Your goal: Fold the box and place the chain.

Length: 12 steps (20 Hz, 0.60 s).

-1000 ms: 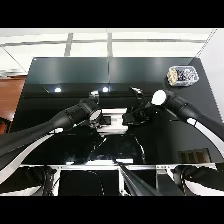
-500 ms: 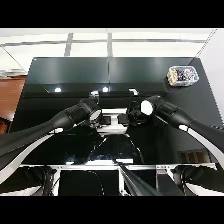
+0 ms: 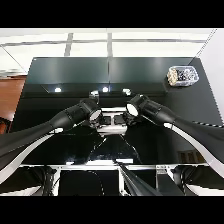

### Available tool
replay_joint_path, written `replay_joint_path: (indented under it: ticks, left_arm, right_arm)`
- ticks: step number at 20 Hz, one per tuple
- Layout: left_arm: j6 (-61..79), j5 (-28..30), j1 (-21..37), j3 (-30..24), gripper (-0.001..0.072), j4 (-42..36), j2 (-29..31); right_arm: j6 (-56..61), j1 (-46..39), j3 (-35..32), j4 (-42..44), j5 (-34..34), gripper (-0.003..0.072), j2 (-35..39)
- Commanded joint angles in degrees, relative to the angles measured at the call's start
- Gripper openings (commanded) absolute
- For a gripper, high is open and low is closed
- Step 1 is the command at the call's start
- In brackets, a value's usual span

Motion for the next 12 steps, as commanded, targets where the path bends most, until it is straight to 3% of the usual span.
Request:
replay_joint_path:
  ticks: [1,5,6,12]
  left_arm:
    - [0.0,-0.1,0.0,0.0,0.0029,0.1,0.0]
    - [0.0,-0.1,0.0,0.0,0.0028,0.1,0.0]
    - [0.0,-0.2,0.0,0.0,0.0028,0.1,0.0]
    - [0.0,-0.1,0.0,0.0,0.0029,0.1,0.0]
  right_arm:
    - [2.0,1.1,0.5,-1.5,1.3,0.0018,-0.9]
    - [2.4,1.1,0.5,-1.4,1.5,0.0042,-0.9]
    - [2.4,1.1,0.5,-1.0,1.5,0.0174,-0.9]
    - [2.4,1.0,0.5,-1.0,1.2,0.0167,-0.9]
